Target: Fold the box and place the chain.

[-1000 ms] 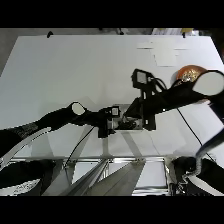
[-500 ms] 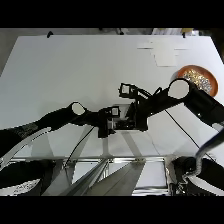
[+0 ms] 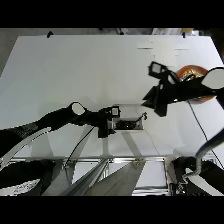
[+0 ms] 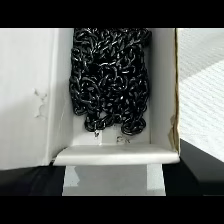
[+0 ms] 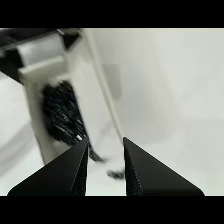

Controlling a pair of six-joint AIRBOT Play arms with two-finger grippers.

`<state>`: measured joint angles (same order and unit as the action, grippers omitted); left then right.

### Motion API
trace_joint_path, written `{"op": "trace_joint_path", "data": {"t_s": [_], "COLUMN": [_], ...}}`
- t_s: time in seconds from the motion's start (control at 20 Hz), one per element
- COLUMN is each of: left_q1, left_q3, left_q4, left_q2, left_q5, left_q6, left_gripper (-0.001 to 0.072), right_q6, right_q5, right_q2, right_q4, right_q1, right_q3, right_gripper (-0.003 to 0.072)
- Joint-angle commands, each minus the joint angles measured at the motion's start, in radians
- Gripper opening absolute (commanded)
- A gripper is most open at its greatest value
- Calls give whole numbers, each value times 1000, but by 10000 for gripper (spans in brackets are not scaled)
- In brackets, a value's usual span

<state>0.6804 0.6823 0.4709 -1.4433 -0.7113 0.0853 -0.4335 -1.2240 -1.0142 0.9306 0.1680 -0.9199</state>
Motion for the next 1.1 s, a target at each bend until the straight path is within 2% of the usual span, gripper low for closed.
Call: {"op": "trace_joint_path", "data": {"t_s": [0.0,0.15,0.25,0.35,0.45,0.6,0.95,1.0,1.05], "left_q1": [1,1,1,1,1,1,1,1,1], "left_q3": [-1,-1,-1,-1,-1,-1,-1,-1,-1], "left_q4": [0,0,0,0,0,0,0,0,0], "left_q2": [0,0,0,0,0,0,0,0,0], "left_q5": [0,0,0,0,0,0,0,0,0], "left_q6": [0,0,0,0,0,0,0,0,0], "left_gripper": [254,254,254,254,254,254,254,254,254], "right_q6": [-12,-45,-94,-151,-197,-368,-408,-428,-431], "right_q5": [67,179,257,320,339,375,399,402,401], "right_q2": [-6,-46,-82,-108,-134,-186,-232,-248,-261], "right_q4": [110,121,124,156,223,303,256,259,259], "right_q1": [-98,-92,-62,-7,53,77,99,99,99], "right_q3": [50,150,205,235,242,242,258,264,265], "right_gripper": [221,251,448,448,393,394,391,383,339]}}
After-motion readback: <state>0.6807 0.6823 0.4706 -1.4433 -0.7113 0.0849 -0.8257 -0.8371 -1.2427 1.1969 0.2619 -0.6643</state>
